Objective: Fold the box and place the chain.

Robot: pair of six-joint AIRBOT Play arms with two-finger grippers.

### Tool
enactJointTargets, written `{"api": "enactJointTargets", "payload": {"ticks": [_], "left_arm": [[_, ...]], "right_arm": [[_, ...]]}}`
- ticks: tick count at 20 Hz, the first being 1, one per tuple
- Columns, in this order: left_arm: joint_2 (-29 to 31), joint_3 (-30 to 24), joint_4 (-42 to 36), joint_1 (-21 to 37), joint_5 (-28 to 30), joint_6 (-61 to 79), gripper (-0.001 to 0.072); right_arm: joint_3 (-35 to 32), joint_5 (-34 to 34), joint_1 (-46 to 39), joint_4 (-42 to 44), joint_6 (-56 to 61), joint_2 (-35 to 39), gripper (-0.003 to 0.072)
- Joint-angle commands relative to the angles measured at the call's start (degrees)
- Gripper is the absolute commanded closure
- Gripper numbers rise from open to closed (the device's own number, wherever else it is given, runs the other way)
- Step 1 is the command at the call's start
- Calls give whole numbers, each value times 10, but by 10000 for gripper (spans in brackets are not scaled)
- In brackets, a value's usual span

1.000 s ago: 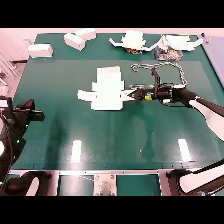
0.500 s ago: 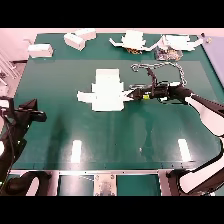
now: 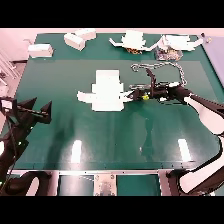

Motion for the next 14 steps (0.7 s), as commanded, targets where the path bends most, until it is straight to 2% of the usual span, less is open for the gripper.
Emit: {"api": "enactJointTargets", "payload": {"ticks": [1,4,6,9,14], "left_arm": [[-2,8,-2,0,-35,-33,78],[-22,39,-2,0,-44,-46,78],[-76,78,-2,0,-70,-58,79],[-207,156,0,0,-116,-90,78],[-456,327,48,0,-271,-177,78]], "right_arm": [[0,-4,0,-4,-1,0,684],[0,-5,0,-4,-3,0,684],[0,-5,0,-4,-3,0,684],[3,-7,0,-4,-3,0,684],[9,-7,0,-4,-3,0,683]]}}
